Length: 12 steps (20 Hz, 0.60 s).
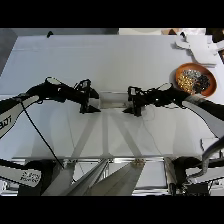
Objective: Fold the box and place the chain.
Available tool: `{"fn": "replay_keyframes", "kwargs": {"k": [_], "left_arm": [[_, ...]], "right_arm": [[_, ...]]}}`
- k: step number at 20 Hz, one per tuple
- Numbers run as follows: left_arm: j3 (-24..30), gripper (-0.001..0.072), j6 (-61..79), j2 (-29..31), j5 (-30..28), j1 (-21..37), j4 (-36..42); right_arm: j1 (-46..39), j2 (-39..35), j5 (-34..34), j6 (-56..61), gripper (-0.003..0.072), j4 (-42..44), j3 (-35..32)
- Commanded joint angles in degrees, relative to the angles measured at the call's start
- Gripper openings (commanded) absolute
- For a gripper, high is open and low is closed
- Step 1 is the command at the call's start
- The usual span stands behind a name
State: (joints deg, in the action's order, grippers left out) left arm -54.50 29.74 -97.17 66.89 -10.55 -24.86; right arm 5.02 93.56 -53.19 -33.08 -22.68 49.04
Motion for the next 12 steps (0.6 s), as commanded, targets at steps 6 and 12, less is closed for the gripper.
{"fn": "replay_keyframes", "kwargs": {"k": [6,12], "left_arm": [[-0.09,0.0700,-2.32,0.20,-4.63,-2.84,-2.12],[-0.09,0.0700,-4.72,0.31,-8.31,-4.59,-3.61]], "right_arm": [[-0.02,0.00,-0.02,0.04,0.0359,0.00,0.04],[-0.02,0.00,-0.02,0.04,0.0359,0.00,0.04]]}}
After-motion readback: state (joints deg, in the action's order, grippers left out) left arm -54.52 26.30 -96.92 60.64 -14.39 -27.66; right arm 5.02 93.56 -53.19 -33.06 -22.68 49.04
